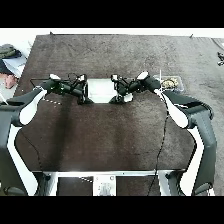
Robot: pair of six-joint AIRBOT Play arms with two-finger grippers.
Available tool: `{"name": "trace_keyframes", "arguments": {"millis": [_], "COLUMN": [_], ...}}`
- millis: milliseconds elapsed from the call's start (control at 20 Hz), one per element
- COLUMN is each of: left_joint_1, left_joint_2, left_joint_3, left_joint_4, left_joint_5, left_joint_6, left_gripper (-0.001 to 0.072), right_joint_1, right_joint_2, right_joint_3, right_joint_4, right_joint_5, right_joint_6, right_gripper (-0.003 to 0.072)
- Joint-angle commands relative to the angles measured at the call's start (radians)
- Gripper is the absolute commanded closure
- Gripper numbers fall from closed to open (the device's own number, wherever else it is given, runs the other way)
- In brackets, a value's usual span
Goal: Fold the box and place the chain.
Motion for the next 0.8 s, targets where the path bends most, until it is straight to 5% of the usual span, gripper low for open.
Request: {"name": "trace_keyframes", "arguments": {"millis": [0,750], "left_joint_1": [0.000,0.000], "left_joint_2": [-0.001,0.000], "left_joint_3": [0.000,0.001], "left_joint_4": [0.009,0.012], "left_joint_5": [0.003,0.002], "left_joint_6": [0.000,0.000], "left_gripper": [0.0244,0.0243], "right_joint_1": [0.000,0.000], "right_joint_2": [0.000,0.000], "right_joint_3": [0.000,0.000], "right_joint_4": [0.000,0.000], "right_joint_5": [0.001,0.001], "right_joint_6": [-0.003,-0.003], "right_gripper": [0.0300,0.0300]}}
